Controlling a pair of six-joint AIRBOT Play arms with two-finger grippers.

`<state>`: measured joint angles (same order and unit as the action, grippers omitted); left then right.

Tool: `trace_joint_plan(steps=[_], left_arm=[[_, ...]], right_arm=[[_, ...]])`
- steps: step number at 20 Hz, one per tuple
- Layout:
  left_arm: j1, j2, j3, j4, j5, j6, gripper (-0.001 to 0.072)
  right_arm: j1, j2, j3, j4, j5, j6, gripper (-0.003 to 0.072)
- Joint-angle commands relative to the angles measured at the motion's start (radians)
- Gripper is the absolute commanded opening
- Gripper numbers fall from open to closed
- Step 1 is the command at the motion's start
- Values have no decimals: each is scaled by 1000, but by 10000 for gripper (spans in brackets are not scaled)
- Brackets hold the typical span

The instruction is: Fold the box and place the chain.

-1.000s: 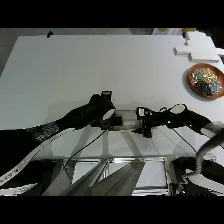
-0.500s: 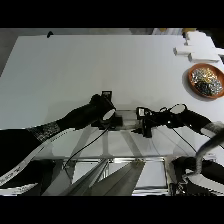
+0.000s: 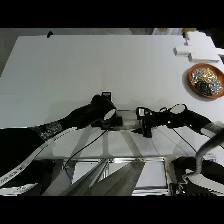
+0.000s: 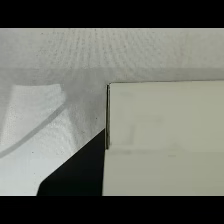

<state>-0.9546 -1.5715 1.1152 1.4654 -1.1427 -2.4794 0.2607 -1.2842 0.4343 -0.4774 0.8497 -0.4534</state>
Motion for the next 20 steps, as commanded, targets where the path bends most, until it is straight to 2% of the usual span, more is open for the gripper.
trace_joint_plan(steps=[1, 3, 4, 7, 10, 12, 13, 15, 17, 18, 20], left_arm=[[0, 1, 0, -9, -2, 13, 18], [9, 26, 0, -14, -2, 60, 203], [17, 50, 0, -14, -2, 84, 223], [56, 140, 0, -18, -12, 189, 224], [110, 252, 0, -26, -60, 346, 240], [144, 333, 0, -72, -116, 536, 624], [164, 369, -1, -94, -143, 638, 677], [209, 440, -11, -127, -210, 883, 678], [258, 505, -72, -153, -226, 1157, 678], [288, 533, -125, -173, -206, 1332, 690], [358, 575, -264, -247, -90, 1761, 691]], right_arm=[[0, 0, 1, 0, 0, 0, 399], [0, 0, 1, 0, 0, 0, 399], [0, 0, 1, 0, 0, 0, 399], [0, 0, 1, 0, 0, 0, 399], [0, 0, 1, 0, 0, 0, 399], [0, 0, 1, 0, 0, 0, 399], [0, 0, 1, 0, 0, 0, 399], [0, 0, 1, 0, 0, 0, 399], [0, 0, 1, 0, 0, 0, 399], [0, 0, 1, 0, 0, 0, 399], [0, 0, 1, 0, 0, 0, 399]])
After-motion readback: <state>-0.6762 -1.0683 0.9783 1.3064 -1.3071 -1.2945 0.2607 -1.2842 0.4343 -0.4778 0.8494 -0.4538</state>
